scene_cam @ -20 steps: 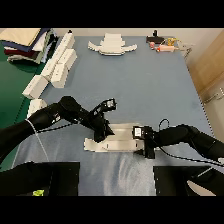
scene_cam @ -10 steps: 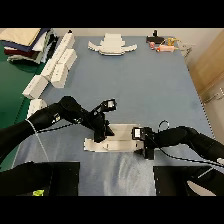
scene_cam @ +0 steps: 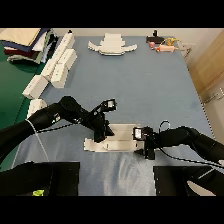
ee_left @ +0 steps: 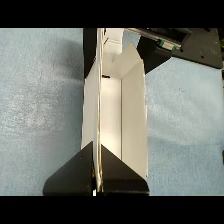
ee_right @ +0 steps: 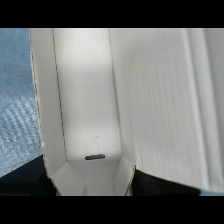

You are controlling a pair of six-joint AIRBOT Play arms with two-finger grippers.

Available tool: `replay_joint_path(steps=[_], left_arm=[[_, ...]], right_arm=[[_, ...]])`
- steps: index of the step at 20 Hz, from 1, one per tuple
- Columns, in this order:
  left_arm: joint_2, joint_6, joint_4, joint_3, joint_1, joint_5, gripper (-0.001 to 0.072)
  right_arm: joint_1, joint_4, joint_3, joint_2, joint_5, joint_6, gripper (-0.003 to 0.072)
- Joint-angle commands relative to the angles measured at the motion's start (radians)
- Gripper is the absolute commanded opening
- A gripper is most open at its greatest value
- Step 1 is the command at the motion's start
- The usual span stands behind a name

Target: Fold the box.

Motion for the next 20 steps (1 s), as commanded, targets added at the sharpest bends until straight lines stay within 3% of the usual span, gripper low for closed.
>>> replay_joint_path(steps=[1,6,9,20], left_arm=[[0.000,0.000,0.000,0.000,0.000,0.001,0.0014],[0.000,0.000,0.000,0.000,0.000,0.001,0.0014],[0.000,0.000,0.000,0.000,0.000,0.001,0.0014],[0.000,0.000,0.000,0.000,0.000,0.001,0.0014]], right_arm=[[0.000,-0.001,-0.003,0.003,-0.002,0.000,0.0581],[0.001,-0.001,-0.009,-0.014,0.000,0.000,0.0570],[0.001,0.003,-0.009,-0.019,-0.002,0.000,0.0465],[0.001,-0.002,-0.009,-0.019,0.000,0.000,0.0461]])
